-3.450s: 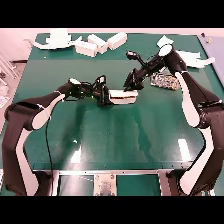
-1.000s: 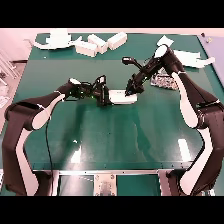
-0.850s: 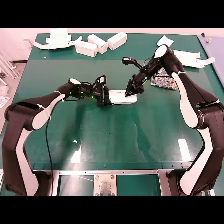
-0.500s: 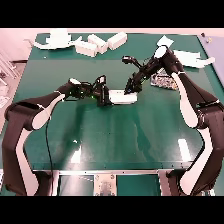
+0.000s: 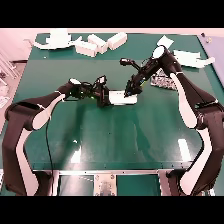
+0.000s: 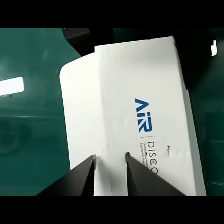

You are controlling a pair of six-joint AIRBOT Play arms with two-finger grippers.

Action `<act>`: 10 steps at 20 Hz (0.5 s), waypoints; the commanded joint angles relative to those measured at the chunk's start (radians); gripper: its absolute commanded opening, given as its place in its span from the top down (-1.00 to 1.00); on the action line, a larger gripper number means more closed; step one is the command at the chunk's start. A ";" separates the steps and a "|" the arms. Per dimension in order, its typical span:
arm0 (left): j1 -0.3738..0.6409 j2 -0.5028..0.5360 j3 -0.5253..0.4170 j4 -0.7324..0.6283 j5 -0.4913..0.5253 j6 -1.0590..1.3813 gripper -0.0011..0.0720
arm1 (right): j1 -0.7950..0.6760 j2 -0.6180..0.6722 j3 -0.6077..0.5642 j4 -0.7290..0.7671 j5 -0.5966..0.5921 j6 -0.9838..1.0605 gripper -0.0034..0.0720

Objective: Fold the box and place the chain.

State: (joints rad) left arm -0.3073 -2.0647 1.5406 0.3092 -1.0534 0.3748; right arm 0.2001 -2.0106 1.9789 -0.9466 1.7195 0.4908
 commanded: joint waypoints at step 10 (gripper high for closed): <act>0.002 0.000 0.001 -0.002 0.005 -0.001 -0.31 | 0.007 0.001 0.000 -0.037 -0.132 -0.017 0.10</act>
State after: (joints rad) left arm -0.3042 -2.0651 1.5410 0.3016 -1.0367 0.3698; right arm 0.2062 -2.0106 1.9789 -0.9737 1.6314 0.4862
